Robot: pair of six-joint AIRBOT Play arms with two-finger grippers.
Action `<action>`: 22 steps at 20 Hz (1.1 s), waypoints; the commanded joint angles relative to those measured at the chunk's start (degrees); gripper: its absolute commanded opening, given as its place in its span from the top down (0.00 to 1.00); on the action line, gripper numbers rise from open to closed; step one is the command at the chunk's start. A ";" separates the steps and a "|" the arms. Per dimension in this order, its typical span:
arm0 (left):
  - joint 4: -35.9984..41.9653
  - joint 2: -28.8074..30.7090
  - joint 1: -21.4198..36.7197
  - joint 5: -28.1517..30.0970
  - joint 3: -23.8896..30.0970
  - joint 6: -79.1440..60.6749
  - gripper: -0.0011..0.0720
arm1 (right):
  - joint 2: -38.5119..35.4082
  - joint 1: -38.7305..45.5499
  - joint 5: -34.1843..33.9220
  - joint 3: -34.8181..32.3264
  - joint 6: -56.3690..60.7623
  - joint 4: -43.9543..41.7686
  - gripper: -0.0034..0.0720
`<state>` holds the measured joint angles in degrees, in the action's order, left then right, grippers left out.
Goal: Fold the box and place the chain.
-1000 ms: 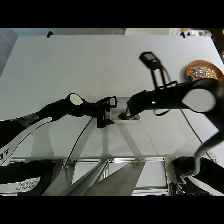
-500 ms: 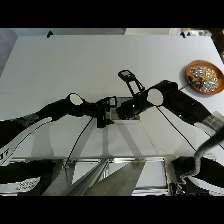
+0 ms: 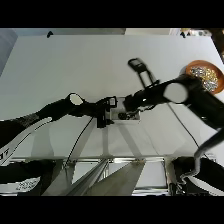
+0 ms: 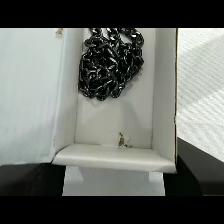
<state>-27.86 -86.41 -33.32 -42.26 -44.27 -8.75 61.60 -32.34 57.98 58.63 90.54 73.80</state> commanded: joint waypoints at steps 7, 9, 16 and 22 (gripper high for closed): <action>-0.02 0.00 0.02 0.00 -0.02 -0.02 0.45 | -1.38 21.73 5.07 0.26 -1.03 8.33 0.43; -0.02 0.00 0.02 0.02 -0.02 -0.02 0.45 | 2.67 24.22 5.73 0.26 -0.96 8.94 0.49; -0.02 0.00 0.02 0.00 -0.02 -0.02 0.45 | 16.92 25.86 4.52 0.26 2.16 9.29 0.58; -0.02 0.00 0.02 0.02 -0.02 -0.02 0.45 | 22.97 25.86 1.68 0.26 5.35 10.43 0.58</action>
<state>-27.88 -86.41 -33.32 -42.26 -44.27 -8.75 81.95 -6.57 61.01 58.85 93.95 83.79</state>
